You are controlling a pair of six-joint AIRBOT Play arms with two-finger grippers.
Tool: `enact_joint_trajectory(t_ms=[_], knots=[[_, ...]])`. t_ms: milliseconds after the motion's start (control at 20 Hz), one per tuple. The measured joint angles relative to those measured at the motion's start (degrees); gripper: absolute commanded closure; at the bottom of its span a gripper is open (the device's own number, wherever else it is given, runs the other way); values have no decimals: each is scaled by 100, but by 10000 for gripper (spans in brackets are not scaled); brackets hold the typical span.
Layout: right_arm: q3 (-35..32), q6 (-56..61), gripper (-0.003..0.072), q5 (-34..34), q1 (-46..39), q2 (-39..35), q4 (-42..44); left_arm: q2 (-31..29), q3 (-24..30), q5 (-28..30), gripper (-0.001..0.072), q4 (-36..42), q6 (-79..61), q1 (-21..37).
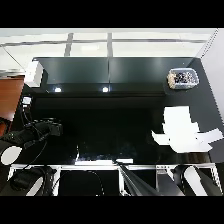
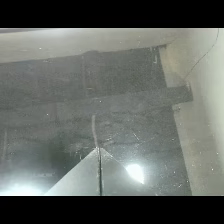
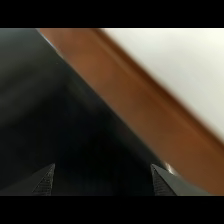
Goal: Fold the box and place the chain.
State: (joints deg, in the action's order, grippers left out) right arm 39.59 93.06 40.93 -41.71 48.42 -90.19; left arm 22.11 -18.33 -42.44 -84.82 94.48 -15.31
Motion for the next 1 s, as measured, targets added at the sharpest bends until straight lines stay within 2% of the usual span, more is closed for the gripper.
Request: enact_joint_trajectory(t_ms=[100, 350, 500, 600, 650, 700, 800, 850, 900, 950, 1000], knots=[[275, -579, -34, 446, -332, 533, 393, 0, 0, 0, 685, 0, 0, 2], [1303, -2581, -34, 2214, -813, 2151, 1342, 0, 0, 2, 685, 0, 0, 2], [1534, -3499, -34, 2900, -929, 2736, 1467, 0, 2, 2, 685, 0, 0, 0], [1604, -3895, 144, 3176, -962, 2977, 1416, 0, 2, 2, 685, 0, 0, 0], [1624, -4050, 145, 3294, -975, 3060, 1405, -2, 0, 2, 685, 0, 0, 2], [1644, -4168, 258, 3368, -984, 3108, 1386, -2, 2, 0, 685, 0, 0, 0], [1661, -4321, 594, 3515, -1005, 3176, 1335, -2, 2, 2, 685, 0, 0, 0], [1668, -4365, 642, 3585, -1012, 3187, 1331, -2, 2, 0, 685, 0, 0, 0], [1670, -4415, 643, 3657, -1016, 3187, 1327, -2, 2, 0, 685, 2, 0, 0], [1672, -4459, 682, 3687, -1016, 3161, 1329, -2, 2, 0, 685, 2, 0, 0], [1672, -4498, 673, 3735, -1021, 3108, 1375, -2, 2, 2, 685, 0, 0, 0]])
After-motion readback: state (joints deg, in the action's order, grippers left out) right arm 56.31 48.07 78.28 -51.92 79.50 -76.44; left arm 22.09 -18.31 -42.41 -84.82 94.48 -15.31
